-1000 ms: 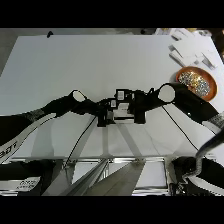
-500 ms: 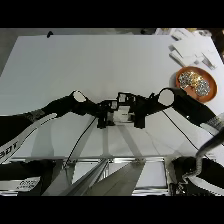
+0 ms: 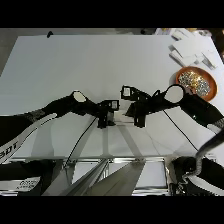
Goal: Fold the box and place the chain.
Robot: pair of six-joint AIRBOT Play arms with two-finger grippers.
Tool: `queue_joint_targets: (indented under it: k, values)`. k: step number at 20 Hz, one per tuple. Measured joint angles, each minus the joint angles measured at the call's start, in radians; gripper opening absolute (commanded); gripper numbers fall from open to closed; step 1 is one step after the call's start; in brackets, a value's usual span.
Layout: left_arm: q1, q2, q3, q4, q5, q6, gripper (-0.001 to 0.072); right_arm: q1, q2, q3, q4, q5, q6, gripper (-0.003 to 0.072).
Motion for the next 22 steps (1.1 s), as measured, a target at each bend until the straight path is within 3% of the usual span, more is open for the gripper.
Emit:
queue_joint_targets:
  k: [10, 22]
  values:
    - [0.000, 0.000, 0.000, 0.000, 0.003, 0.000, 0.0139, -0.009, -0.039, -0.041, -0.010, 0.035, -0.004, 0.0019]
    - [0.000, 0.000, 0.000, 0.001, 0.005, 0.000, 0.0139, -0.009, -0.047, -0.104, -0.020, -0.022, -0.003, 0.0019]
